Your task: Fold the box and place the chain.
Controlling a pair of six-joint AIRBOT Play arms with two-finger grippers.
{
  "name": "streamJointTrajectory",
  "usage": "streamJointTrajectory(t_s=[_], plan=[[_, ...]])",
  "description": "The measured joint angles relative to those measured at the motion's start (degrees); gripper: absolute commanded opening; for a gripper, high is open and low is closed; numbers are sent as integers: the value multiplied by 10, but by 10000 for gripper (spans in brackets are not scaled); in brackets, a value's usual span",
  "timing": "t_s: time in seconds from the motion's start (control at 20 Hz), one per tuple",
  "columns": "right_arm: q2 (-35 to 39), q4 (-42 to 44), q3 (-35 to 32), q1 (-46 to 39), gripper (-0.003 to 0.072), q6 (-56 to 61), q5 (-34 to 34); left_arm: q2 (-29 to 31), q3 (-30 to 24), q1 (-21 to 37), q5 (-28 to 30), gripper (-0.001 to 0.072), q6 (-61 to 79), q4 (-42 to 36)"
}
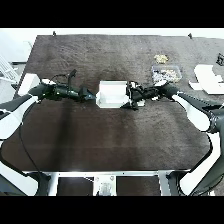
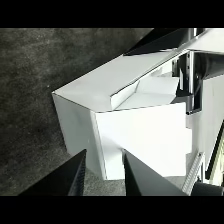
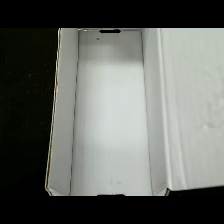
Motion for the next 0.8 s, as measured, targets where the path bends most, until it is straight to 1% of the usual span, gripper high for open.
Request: streamJointTrajectory(t_s=[0.8], plan=[[0, 0, 0, 0, 585, 0, 0, 0, 0, 0, -14, 289, -10, -15]])
